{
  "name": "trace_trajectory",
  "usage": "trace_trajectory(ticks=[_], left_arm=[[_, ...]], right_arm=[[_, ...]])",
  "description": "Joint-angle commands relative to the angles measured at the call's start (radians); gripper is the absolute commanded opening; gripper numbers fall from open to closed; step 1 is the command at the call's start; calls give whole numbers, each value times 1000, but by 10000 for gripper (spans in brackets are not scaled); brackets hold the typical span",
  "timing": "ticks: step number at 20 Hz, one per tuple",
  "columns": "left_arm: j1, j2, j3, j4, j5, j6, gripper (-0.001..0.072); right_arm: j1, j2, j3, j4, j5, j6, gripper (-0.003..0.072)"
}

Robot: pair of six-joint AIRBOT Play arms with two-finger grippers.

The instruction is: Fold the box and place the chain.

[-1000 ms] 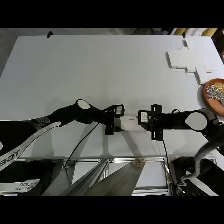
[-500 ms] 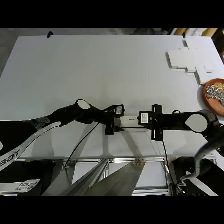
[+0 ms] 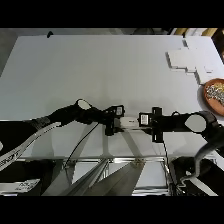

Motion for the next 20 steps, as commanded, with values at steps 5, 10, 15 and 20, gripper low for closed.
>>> trace_trajectory(ticks=[5,10,15,20], left_arm=[[0,1,0,-2,4,-2,312],[0,1,0,-2,4,-2,312],[0,1,0,-2,5,-2,312],[0,1,0,-2,4,-2,312]], right_arm=[[0,2,-1,149,8,-8,308],[0,1,-1,147,-7,-7,16],[0,1,-6,111,-6,1,16],[0,0,-23,102,-6,0,16]])
